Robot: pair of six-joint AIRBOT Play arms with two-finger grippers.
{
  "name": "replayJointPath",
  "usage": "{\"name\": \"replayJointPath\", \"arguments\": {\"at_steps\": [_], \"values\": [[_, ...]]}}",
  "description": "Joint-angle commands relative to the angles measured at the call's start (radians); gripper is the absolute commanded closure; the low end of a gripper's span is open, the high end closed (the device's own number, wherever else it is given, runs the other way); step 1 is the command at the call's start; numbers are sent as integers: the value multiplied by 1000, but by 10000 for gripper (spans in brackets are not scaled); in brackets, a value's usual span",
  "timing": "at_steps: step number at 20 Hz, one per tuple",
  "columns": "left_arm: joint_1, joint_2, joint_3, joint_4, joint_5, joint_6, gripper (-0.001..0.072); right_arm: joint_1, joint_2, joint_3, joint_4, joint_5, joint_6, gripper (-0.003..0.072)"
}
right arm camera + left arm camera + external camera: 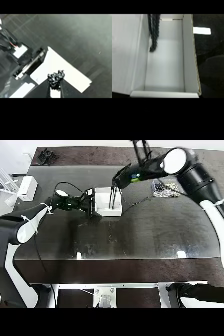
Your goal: Fold the box and place the chain.
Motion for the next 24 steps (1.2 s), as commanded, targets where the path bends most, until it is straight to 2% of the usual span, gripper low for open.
{"name": "replayJointPath", "arguments": {"at_steps": [1,3,4,5,6,9,12,14,17,22,23,24], "values": [[0,0,0,0,0,0,198,11,-62,-102,32,-124,-1,676],[0,0,0,0,1,0,198,18,-122,-138,37,-152,-10,671],[0,0,0,0,0,0,198,18,-146,-145,36,-151,-9,575],[0,0,0,0,0,0,198,16,-163,-148,34,-151,-9,392],[0,0,0,0,0,0,199,14,-166,-148,34,-152,-9,247],[0,0,0,0,0,0,198,1,-134,-139,32,-152,-16,234],[0,0,0,0,0,0,198,-43,-66,-140,-47,-103,-2,233],[0,0,0,0,0,0,198,-113,-26,-151,-105,-60,53,233],[0,0,0,0,0,0,198,-274,-8,-219,-116,-90,134,234],[0,0,0,0,0,0,198,-467,-45,-417,-96,-400,304,226],[0,0,0,0,0,0,199,-485,-76,-434,-66,-429,302,179],[0,0,0,0,0,0,198,-492,-114,-433,-45,-446,302,180]]}}
